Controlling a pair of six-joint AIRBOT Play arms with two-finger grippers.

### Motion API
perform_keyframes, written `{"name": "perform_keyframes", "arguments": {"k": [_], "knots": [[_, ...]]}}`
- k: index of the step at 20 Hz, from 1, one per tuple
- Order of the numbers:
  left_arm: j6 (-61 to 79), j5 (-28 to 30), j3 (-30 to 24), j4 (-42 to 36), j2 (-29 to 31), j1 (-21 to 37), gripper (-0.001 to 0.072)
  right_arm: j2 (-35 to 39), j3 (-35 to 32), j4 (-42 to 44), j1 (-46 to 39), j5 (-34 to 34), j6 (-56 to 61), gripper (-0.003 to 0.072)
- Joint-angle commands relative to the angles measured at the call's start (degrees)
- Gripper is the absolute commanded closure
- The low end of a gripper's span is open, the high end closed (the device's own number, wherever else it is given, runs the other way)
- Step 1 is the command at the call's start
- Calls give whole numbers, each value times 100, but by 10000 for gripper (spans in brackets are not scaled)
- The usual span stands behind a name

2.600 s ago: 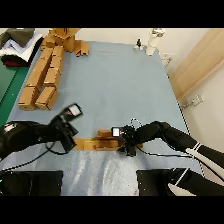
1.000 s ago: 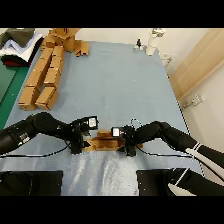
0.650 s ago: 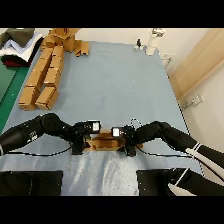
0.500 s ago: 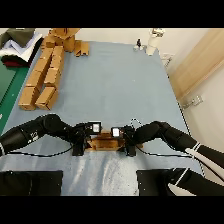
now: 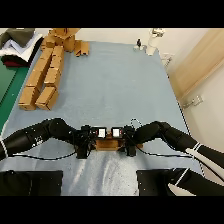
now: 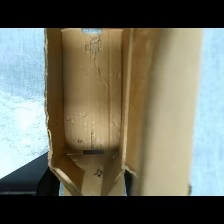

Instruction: Fold the box.

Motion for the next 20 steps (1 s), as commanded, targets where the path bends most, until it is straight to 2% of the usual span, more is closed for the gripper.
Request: {"name": "perform_keyframes", "arguments": {"k": [1,6,13,20], "knots": [[70,57,0,-55,-4,-28,547,2,4,9,0,4,24,269],[258,251,2,92,-4,-28,547,2,4,9,0,4,24,269],[170,240,0,522,-2,-17,536,2,4,9,0,4,24,269],[173,251,0,398,-4,-20,538,2,4,9,0,4,24,269]]}}
